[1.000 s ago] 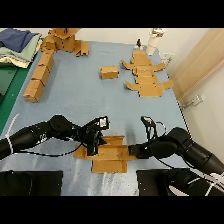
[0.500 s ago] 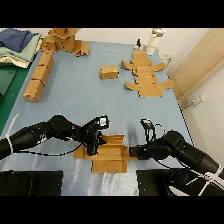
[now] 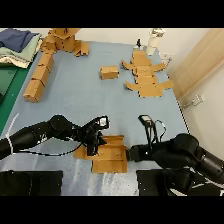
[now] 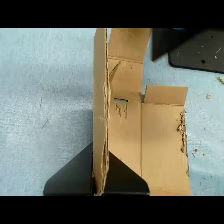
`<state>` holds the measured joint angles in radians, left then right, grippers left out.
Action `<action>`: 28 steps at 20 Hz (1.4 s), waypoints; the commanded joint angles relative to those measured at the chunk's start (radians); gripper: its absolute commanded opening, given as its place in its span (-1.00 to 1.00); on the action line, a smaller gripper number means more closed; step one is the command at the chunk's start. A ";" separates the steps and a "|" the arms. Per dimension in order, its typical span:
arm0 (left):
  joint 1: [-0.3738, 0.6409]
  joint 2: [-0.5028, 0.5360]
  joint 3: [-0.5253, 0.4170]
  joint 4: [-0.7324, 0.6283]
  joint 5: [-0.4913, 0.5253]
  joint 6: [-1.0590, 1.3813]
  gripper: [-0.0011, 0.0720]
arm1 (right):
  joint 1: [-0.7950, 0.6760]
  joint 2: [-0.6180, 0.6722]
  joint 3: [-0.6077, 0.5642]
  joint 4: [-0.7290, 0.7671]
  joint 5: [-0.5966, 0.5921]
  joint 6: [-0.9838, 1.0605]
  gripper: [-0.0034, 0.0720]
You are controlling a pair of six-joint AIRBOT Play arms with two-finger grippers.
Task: Fold the box.
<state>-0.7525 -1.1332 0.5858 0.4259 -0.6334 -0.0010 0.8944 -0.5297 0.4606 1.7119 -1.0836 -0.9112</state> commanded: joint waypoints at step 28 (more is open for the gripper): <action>-0.002 0.000 0.000 0.000 0.003 0.001 -0.94 | 0.931 -0.407 -0.008 -0.916 -0.115 0.266 0.44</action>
